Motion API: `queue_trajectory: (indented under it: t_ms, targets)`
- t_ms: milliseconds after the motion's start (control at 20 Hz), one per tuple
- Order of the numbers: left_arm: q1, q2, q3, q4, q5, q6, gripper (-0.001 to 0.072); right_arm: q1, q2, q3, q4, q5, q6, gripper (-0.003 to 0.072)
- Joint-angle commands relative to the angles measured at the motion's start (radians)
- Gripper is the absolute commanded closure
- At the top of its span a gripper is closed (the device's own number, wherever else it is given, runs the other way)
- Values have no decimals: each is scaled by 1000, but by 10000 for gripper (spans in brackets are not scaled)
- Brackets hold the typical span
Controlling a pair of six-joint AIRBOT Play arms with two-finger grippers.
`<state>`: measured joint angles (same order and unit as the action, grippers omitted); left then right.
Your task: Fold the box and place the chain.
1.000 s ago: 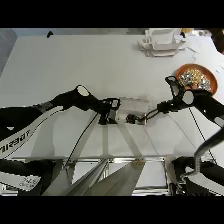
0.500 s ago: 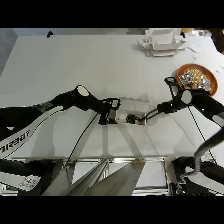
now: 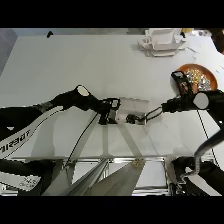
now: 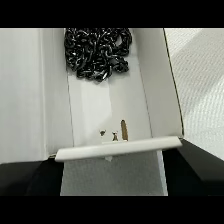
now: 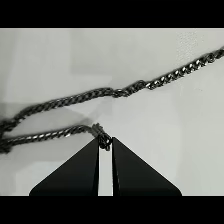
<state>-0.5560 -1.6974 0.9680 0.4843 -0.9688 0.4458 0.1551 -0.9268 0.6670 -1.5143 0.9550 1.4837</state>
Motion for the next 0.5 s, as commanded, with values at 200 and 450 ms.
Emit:
queue_trajectory:
  t_ms: [200, 450]
  targets:
    - [1, 0, 1, 0, 0, 0, 700, 159, 250, 0, 142, 69, -3, 673]
    - [1, 0, 1, 0, 0, 0, 700, 189, 297, 0, 414, 2, -151, 673]
